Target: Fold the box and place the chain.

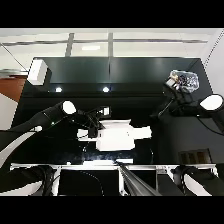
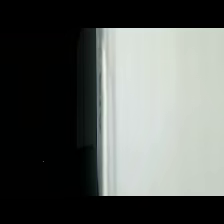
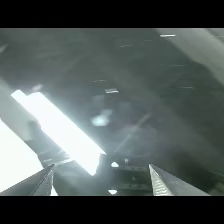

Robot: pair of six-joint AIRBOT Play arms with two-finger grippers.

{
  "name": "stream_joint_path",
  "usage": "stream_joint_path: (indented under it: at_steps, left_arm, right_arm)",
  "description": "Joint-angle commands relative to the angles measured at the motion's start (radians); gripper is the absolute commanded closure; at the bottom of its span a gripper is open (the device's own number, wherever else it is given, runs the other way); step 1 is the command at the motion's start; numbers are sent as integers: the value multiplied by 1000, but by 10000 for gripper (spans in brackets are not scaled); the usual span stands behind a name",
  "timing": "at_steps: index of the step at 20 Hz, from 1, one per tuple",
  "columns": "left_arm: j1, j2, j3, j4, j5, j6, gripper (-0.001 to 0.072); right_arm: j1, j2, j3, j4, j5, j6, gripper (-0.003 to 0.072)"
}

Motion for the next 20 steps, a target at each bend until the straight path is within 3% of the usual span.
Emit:
stream_joint_path:
  at_steps: [1,17,20]
  left_arm:
    - [0,-11,-1,19,-2,0,687]
    - [0,-11,-1,27,-6,0,687]
    - [0,-11,-1,26,-6,0,687]
  right_arm:
    - [67,0,-63,49,32,-71,-11]
    - [406,-4,-217,46,42,-292,-12]
    - [497,-4,-236,45,-46,-312,-12]
